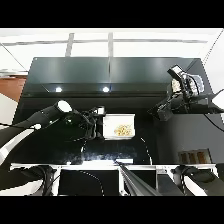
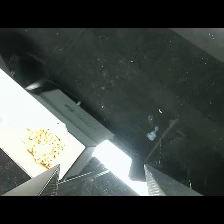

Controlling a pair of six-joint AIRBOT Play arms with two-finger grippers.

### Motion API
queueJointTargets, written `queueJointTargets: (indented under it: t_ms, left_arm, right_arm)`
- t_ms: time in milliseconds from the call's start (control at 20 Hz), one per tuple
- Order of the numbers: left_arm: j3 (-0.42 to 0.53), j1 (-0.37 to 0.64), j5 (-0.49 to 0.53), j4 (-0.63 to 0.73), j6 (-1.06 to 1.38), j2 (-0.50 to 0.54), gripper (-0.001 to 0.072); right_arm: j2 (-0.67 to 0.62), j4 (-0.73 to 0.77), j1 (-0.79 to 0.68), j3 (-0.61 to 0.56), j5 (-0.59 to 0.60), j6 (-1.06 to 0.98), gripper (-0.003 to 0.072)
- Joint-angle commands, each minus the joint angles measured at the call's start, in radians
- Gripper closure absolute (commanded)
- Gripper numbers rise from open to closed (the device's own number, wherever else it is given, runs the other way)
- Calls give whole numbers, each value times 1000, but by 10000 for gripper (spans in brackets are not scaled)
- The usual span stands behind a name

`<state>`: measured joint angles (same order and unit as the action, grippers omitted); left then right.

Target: Fold the box and place the chain.

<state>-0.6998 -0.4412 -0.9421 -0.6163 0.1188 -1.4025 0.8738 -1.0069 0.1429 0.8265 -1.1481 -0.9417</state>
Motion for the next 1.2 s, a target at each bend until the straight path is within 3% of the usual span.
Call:
queueJointTargets:
  t_ms: [0,1150]
  left_arm:
    - [-1,-9,26,0,-15,0,-1]
    - [-2,-31,34,7,-15,0,6]
  right_arm:
    - [0,0,0,0,1,0,74]
    - [0,0,0,0,21,0,80]
